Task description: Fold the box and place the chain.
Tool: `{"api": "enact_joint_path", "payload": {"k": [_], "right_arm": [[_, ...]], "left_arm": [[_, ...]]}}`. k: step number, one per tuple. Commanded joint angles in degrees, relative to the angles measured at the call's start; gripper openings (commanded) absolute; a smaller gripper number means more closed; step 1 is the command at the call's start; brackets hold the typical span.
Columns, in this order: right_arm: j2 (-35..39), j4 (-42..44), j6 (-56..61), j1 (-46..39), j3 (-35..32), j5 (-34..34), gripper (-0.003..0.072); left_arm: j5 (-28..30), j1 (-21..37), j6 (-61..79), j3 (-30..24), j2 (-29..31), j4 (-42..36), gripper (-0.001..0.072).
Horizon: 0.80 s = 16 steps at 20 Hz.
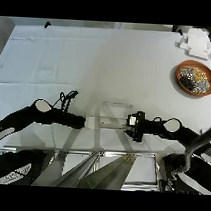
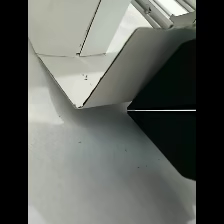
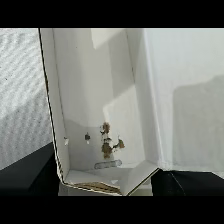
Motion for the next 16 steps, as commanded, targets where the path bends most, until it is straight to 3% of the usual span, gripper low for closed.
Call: {"api": "enact_joint_path", "payload": {"k": [1, 9, 11, 14, 16], "right_arm": [[0.04, 0.00, 0.02, 0.02, 0.04, 0.02, 0.0408], [0.04, 0.00, 0.02, 0.02, 0.04, 0.02, 0.0408], [0.04, 0.00, 0.02, 0.02, 0.04, 0.00, 0.0408], [0.04, 0.00, 0.02, 0.02, 0.04, 0.04, 0.0408], [0.04, 0.00, 0.02, 0.02, 0.04, 0.04, 0.0408]], "left_arm": [[2.62, -1.49, -0.26, -0.07, -1.38, -1.70, 0.0003], [4.24, -4.39, 2.16, 1.92, 2.78, -5.88, 0.0023], [5.35, -5.09, 2.16, 2.05, 4.59, -6.97, 0.0111], [4.42, -6.43, 2.16, 2.05, 5.88, -7.61, 0.0119], [4.00, -7.69, 2.16, 2.29, 5.97, -8.48, 0.0216]]}}
